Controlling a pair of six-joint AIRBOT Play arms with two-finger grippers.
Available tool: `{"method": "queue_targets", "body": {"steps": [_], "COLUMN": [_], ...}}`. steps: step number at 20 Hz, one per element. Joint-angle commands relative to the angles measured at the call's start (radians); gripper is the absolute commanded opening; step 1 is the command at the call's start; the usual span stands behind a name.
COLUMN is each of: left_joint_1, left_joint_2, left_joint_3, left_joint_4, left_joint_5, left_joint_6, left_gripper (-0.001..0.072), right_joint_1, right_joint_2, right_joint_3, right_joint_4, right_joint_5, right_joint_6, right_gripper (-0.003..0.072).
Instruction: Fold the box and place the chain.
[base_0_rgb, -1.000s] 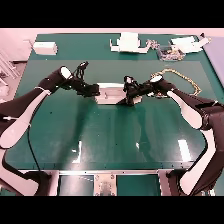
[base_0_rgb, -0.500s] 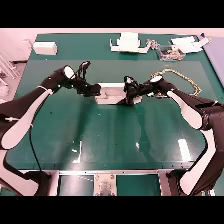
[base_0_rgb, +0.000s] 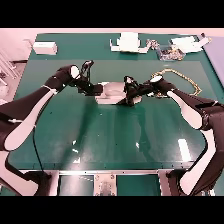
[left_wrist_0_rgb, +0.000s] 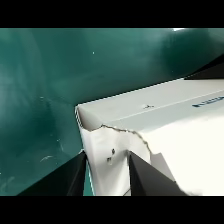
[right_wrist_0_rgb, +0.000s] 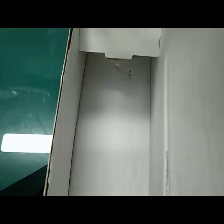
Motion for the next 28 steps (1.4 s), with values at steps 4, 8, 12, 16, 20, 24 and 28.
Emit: {"method": "queue_targets", "body": {"steps": [4, 8, 12, 16, 20, 24, 28], "left_joint_1": [-0.024, -0.038, -0.045, -0.039, -0.008, 0.02, 0.02], "left_joint_2": [0.0, -0.012, -0.012, -0.012, -0.012, -0.012, -0.012], "left_joint_3": [0.006, 0.022, 0.025, 0.026, 0.026, 0.026, 0.026], "left_joint_4": [0.025, 0.025, 0.036, 0.047, 0.026, -0.018, -0.049], "left_joint_5": [0.0, -0.01, -0.025, -0.06, -0.092, -0.105, -0.066], "left_joint_6": [-0.048, -0.068, -0.106, -0.117, -0.116, -0.093, -0.061], "left_gripper": [0.0358, 0.0358, 0.0358, 0.0358, 0.0359, 0.036, 0.0437], "right_joint_1": [0.001, 0.001, 0.001, 0.001, 0.001, 0.001, 0.001], "right_joint_2": [0.0, 0.0, 0.0, 0.0, 0.0, 0.0, 0.0], "right_joint_3": [0.0, -0.001, -0.001, -0.001, -0.001, -0.001, -0.001], "right_joint_4": [0.0, 0.0, 0.0, 0.0, 0.0, 0.0, 0.0], "right_joint_5": [0.001, 0.001, 0.001, 0.001, 0.002, 0.001, 0.001], "right_joint_6": [0.0, 0.0, 0.0, 0.0, 0.0, 0.0, 0.0], "right_gripper": [0.0593, 0.0592, 0.0593, 0.0592, 0.0592, 0.0593, 0.0592]}}
